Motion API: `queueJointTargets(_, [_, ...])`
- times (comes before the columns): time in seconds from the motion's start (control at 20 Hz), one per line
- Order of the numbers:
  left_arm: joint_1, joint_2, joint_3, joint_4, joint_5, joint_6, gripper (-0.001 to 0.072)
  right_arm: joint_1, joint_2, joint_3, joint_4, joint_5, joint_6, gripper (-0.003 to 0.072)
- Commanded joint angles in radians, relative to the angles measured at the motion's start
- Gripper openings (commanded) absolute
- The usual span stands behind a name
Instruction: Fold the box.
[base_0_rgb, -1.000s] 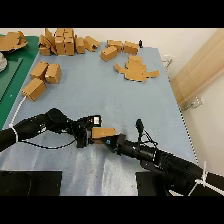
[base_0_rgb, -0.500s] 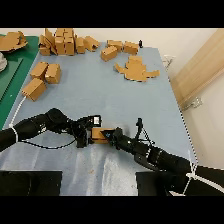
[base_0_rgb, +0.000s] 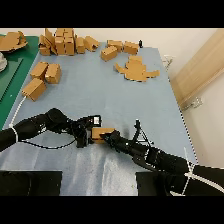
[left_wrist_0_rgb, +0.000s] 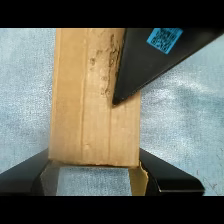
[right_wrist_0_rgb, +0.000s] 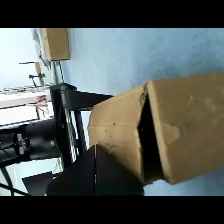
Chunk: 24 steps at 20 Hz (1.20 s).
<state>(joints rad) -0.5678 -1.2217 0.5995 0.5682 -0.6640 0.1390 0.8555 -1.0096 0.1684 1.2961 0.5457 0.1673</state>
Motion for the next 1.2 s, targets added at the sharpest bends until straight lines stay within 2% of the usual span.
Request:
queueJointTargets(0.0, [0.0,0.001,0.0,0.0,0.0,0.0,0.0523,0.001,-0.001,0.001,-0.031,-0.041,0.0,0.0001])
queueJointTargets(0.8, [0.0,0.001,0.0,0.0,0.0,0.001,0.0523,0.001,-0.001,0.0,-0.097,-0.115,-0.004,0.0001])
queueJointTargets(0.9, [0.0,0.001,0.0,0.0,0.0,0.0,0.0523,0.001,0.0,0.0,-0.095,-0.108,-0.003,0.0002])
queueJointTargets(1.0, [0.0,0.001,0.0,0.0,0.0,0.001,0.0523,0.0,0.009,0.001,-0.09,-0.051,-0.003,0.0001])
queueJointTargets(1.15, [0.0,0.001,0.0,0.0,0.0,0.0,0.0523,-0.001,0.079,0.0,-0.077,-0.024,-0.003,0.0002])
